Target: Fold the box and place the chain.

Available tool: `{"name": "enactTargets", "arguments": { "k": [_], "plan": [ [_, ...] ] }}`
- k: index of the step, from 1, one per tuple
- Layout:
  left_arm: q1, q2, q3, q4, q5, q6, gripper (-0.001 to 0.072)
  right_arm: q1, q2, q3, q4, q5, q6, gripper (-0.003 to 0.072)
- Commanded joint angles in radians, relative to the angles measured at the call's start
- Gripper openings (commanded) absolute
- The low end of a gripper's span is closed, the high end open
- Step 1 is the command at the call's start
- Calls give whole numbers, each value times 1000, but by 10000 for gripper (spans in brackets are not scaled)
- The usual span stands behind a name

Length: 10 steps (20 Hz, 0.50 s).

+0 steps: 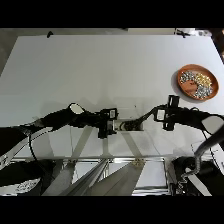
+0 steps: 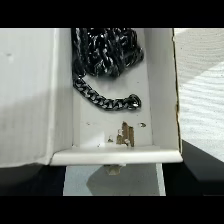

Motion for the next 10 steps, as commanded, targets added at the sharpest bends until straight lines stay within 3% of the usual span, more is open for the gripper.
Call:
{"name": "enactTargets", "arguments": {
  "k": [1, 4, 7, 10],
  "plan": [
    [0, 1, 0, 0, 0, 0, 346, -1, 195, 0, 108, 50, 37, 14],
    [0, 1, 0, 0, 0, 0, 346, -1, 274, 0, 266, 69, 37, 14],
    [0, 1, 0, 0, 0, 0, 346, -1, 275, 0, 438, 135, 66, 14],
    [0, 1, 0, 0, 1, 0, 346, -1, 227, 0, 466, 138, 213, 14]
  ]
}}
